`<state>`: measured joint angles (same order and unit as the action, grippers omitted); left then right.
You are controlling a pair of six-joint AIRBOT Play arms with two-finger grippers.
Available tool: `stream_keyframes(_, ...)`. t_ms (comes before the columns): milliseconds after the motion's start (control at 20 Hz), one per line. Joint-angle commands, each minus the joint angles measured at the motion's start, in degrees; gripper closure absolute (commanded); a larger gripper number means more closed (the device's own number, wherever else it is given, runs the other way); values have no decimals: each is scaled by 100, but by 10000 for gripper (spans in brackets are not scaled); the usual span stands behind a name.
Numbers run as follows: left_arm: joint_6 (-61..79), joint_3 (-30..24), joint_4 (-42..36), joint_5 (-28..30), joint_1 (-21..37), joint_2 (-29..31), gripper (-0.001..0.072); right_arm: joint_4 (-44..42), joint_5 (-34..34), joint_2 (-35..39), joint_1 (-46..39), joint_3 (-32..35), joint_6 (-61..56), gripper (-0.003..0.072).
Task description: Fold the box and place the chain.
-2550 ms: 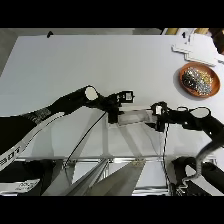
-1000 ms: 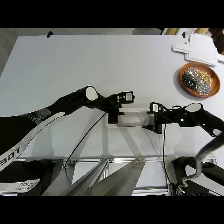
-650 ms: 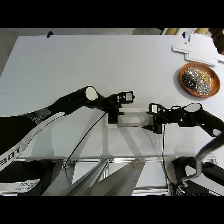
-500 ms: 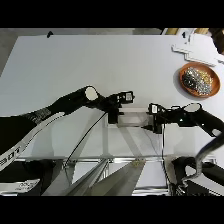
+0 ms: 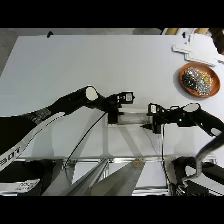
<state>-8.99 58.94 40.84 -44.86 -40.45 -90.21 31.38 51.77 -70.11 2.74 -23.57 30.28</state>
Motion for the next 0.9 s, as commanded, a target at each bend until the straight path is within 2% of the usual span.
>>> stream_keyframes(0,-2,7,-4,7,0,2,700,28,-4,-7,4,2,-2,292)
stream_keyframes(100,-2,7,-4,7,0,2,700,28,-13,-7,4,2,0,270)
stream_keyframes(850,-4,7,-9,7,-2,2,700,28,-11,-7,4,2,0,272)
